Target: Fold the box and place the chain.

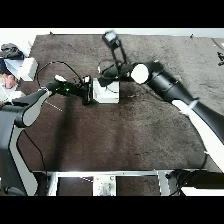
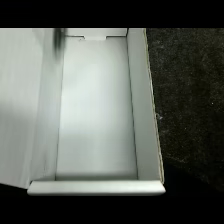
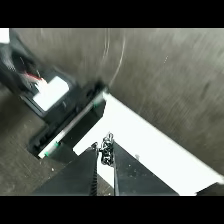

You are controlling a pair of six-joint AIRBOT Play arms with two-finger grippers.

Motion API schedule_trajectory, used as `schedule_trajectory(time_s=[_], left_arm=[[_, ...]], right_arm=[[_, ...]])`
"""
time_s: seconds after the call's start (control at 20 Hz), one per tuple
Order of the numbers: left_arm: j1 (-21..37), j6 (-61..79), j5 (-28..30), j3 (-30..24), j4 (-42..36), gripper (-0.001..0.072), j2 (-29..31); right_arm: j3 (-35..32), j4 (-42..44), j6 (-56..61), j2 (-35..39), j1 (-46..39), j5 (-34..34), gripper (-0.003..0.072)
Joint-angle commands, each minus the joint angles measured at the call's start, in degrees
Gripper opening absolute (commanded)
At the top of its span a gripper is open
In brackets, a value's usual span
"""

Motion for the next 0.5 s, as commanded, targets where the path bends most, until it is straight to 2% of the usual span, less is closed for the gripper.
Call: schedule_trajectory(time_s=[0.0, 0.05, 0.15, 0.25, 0.4, 0.45], left_arm=[[0.0, 0.0, 0.0, 0.0, 0.0, 0.0392, 0.0], [0.0, 0.0, 0.0, 0.0, 0.0, 0.0393, 0.0], [0.0, 0.0, 0.0, 0.0, 0.0, 0.0392, 0.0], [0.0, 0.0, 0.0, 0.0, 0.0, 0.0392, 0.0], [0.0, 0.0, 0.0, 0.0, 0.0, 0.0393, 0.0], [0.0, 0.0, 0.0, 0.0, 0.0, 0.0393, 0.0]], right_arm=[[-2.5, 1.2, 1.7, -4.9, -0.9, -3.5, 0.0267], [-2.6, 0.9, 1.8, -5.4, -1.7, -2.5, 0.0481], [-2.8, -0.5, 3.9, -4.5, -4.7, 2.1, 0.049], [-6.3, -0.8, 7.0, -1.0, -9.7, 4.8, 0.049], [-19.4, -0.8, 13.0, 8.6, -19.0, -0.3, 0.0479], [-23.8, -0.7, 15.5, 11.5, -21.9, -3.0, 0.0384]])
